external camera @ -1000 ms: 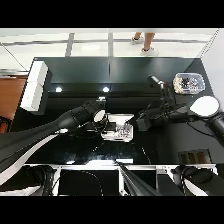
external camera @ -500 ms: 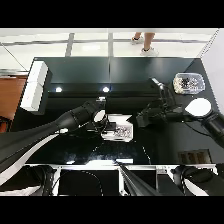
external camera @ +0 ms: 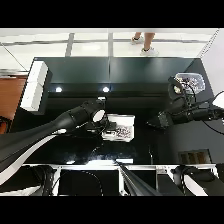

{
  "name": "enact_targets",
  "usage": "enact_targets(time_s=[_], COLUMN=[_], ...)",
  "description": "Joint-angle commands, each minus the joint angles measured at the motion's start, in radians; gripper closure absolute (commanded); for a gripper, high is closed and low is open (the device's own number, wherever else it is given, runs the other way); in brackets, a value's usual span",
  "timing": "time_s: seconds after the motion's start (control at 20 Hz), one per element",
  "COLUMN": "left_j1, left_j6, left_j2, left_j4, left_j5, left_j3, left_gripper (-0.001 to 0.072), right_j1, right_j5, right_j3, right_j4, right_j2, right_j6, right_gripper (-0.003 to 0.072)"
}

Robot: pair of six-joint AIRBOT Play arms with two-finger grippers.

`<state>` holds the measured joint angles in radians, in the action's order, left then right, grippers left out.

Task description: Fold the box and place the chain.

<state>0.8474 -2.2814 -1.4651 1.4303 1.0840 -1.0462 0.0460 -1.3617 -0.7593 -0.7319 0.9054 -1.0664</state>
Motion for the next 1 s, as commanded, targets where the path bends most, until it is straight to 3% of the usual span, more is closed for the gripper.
enact_targets(time_s=[0.0,0.3,0.45,0.55,0.6,0.7,0.75,0.8,0.85,0.95], left_j1=[0.0,-0.008,-0.139,-0.302,-0.38,-0.472,-0.494,-0.499,-0.49,-0.451], left_j6=[0.004,0.172,0.196,0.286,0.479,0.969,1.187,1.348,1.474,1.642], left_j2=[0.074,0.326,0.473,0.57,0.616,0.663,0.66,0.649,0.629,0.587], left_j4=[0.035,0.281,0.35,0.211,0.046,-0.375,-0.553,-0.661,-0.711,-0.679], left_j5=[0.012,0.196,0.209,0.032,-0.119,-0.285,-0.286,-0.269,-0.259,-0.293], left_j3=[-0.001,0.032,0.148,0.267,0.34,0.473,0.521,0.557,0.584,0.612], left_gripper=[0.0281,0.0281,0.0281,0.0281,0.0281,0.0281,0.028,0.0236,-0.001,-0.0002], right_j1=[-0.021,-0.021,-0.021,-0.021,-0.021,-0.021,-0.021,-0.021,-0.021,-0.019], right_j5=[-0.025,0.026,0.061,0.08,0.092,0.106,0.107,0.106,0.107,0.11], right_j3=[-0.002,-0.002,-0.002,-0.002,-0.002,-0.002,-0.002,-0.002,-0.002,0.002], right_j4=[-0.005,-0.01,-0.044,-0.056,-0.055,-0.055,-0.055,-0.055,-0.055,-0.055], right_j2=[-0.003,-0.003,-0.003,-0.003,-0.003,-0.003,-0.003,-0.003,-0.003,-0.003], right_j6=[0.002,0.001,0.001,0.0,0.0,0.0,-0.002,-0.012,-0.024,-0.029], right_gripper=[0.0245,0.0245,0.0245,0.0245,0.0245,0.0245,0.0245,0.0245,0.0245,0.0245])
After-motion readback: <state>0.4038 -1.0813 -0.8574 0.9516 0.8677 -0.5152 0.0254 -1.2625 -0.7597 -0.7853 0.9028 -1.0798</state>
